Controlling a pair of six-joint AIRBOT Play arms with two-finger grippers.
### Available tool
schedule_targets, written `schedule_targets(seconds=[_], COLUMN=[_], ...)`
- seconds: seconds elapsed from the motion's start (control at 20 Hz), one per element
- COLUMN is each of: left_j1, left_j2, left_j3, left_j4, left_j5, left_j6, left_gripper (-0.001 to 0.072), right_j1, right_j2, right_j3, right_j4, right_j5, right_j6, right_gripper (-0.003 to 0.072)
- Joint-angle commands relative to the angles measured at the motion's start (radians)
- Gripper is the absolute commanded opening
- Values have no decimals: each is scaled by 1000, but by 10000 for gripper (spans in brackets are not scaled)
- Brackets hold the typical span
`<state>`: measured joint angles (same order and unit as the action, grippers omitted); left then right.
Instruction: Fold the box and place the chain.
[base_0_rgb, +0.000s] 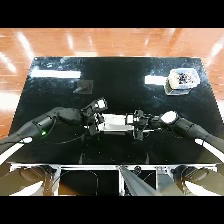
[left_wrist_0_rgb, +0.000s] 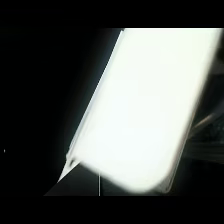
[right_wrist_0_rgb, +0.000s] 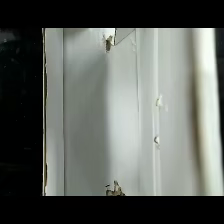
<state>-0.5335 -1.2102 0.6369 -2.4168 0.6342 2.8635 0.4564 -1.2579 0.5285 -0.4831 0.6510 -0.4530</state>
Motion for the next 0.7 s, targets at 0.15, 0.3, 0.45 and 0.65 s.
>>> schedule_targets(seconds=[0.15, 0.3, 0.45, 0.65], left_j1=[208, 324, 454, 553], left_j2=[111, 179, 180, 157], left_j3=[-1, -1, -12, -54], left_j4=[65, 180, 237, 242], left_j5=[172, 203, 328, 426], left_j6=[-227, -505, -783, -866], left_gripper=[22, 22, 23, 23], right_j1=[1, 1, 1, 1], right_j2=[0, 0, 0, 0], right_j3=[0, 0, 0, 0], right_j4=[-1, -1, -1, 0], right_j5=[-1, -1, -1, -1], right_j6=[1, 1, 1, 1], right_gripper=[556, 556, 556, 556])
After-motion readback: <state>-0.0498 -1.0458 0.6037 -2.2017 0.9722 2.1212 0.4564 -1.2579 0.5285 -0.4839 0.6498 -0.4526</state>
